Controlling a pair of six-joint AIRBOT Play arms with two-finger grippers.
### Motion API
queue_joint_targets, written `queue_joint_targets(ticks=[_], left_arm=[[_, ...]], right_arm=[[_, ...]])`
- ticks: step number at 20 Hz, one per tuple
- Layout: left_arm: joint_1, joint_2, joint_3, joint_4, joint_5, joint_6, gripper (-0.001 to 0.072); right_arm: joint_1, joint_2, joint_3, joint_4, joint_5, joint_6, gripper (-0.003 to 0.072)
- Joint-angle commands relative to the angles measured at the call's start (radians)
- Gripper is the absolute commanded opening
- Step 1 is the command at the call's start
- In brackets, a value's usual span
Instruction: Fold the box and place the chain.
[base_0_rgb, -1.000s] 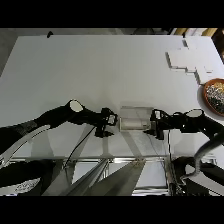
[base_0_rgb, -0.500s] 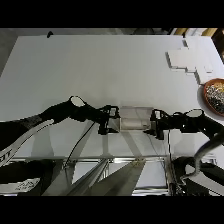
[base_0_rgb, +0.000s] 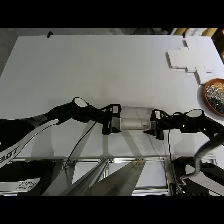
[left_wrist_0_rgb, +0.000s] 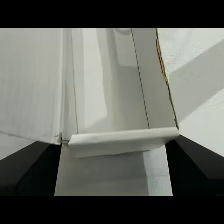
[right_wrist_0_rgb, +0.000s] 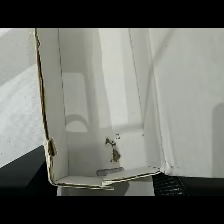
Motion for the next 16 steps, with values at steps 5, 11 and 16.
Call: queue_joint_targets(ticks=[5,11,16], left_arm=[[-0.045,-0.002,0.003,-0.031,0.084,-0.005,0.0697],[-0.048,-0.001,0.003,-0.029,0.089,-0.005,0.0684],[-0.050,-0.001,0.003,-0.026,0.089,-0.003,0.0311]], right_arm=[[-0.001,0.001,0.001,0.000,0.000,0.000,0.0410],[-0.001,0.001,0.001,0.000,0.000,0.000,0.0410],[-0.001,0.001,0.001,0.000,0.000,0.000,0.0410]])
